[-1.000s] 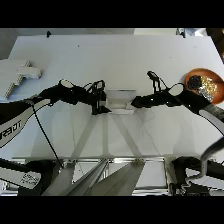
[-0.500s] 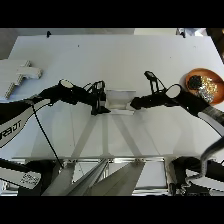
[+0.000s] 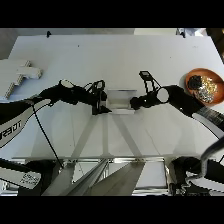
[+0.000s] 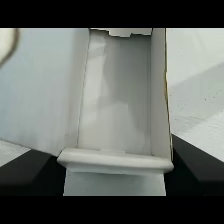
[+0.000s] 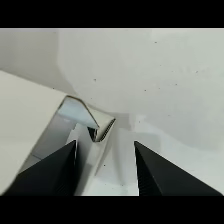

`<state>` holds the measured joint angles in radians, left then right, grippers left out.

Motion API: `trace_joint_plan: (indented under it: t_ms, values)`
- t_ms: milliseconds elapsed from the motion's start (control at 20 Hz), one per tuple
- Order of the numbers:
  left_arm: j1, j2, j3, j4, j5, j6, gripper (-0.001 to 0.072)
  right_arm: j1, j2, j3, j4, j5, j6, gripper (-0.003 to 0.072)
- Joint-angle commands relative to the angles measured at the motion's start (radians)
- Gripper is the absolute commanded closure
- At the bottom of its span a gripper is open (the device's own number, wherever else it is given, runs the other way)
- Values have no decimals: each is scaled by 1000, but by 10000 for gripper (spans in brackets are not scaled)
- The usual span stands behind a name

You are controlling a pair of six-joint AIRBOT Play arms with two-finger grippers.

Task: Fold the box and place the chain.

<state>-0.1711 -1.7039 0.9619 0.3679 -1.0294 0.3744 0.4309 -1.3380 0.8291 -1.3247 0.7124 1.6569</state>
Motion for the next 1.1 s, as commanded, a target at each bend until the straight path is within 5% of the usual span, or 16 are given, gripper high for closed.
trace_joint_plan:
  t_ms: [0, 400, 1050]
  values:
    - [1, 1, 0, 6, 0, 3, 254, 48, 0, 23, -141, 6, 183, 336]
    - [1, 1, 0, 6, 0, 3, 254, 112, -8, 53, -286, 153, 367, 351]
    - [1, 1, 0, 6, 0, 3, 254, 151, -43, 173, -324, 198, 527, 364]
